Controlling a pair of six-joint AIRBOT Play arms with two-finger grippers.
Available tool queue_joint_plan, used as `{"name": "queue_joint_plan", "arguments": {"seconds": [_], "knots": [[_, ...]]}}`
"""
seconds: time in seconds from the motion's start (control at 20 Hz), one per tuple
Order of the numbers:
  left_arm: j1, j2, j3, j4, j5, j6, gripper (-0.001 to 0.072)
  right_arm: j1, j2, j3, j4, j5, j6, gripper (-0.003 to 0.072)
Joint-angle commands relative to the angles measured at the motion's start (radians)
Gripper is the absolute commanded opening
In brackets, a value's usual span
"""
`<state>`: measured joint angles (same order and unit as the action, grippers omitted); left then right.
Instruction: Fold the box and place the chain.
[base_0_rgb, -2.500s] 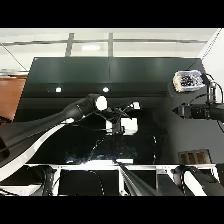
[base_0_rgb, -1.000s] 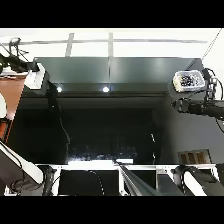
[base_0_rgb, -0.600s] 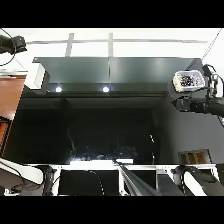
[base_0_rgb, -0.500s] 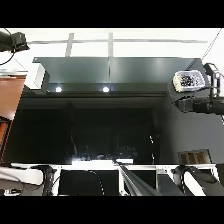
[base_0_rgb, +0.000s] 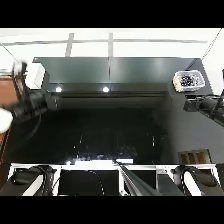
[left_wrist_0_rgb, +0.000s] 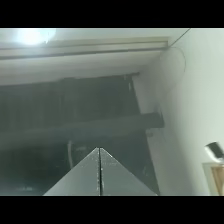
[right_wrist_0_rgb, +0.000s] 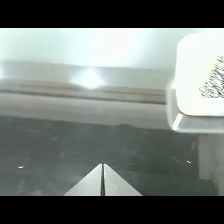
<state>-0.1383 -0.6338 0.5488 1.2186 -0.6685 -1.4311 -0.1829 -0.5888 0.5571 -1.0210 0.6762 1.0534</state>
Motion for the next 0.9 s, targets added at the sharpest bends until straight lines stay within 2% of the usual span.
{"name": "queue_joint_plan", "arguments": {"seconds": [0.0,0.15,0.85], "knots": [[-0.027,0.206,-0.254,0.088,0.109,-0.032,0.0025,0.000,0.007,-0.068,-0.001,-0.116,-0.003,0.0012],[-0.015,0.232,-0.244,0.161,0.112,-0.032,0.0027,0.000,0.007,-0.068,-0.002,-0.116,-0.003,0.0013],[-0.016,0.228,-0.244,0.153,0.113,-0.032,0.0027,0.000,0.007,-0.068,-0.002,-0.116,-0.003,0.0012]]}}
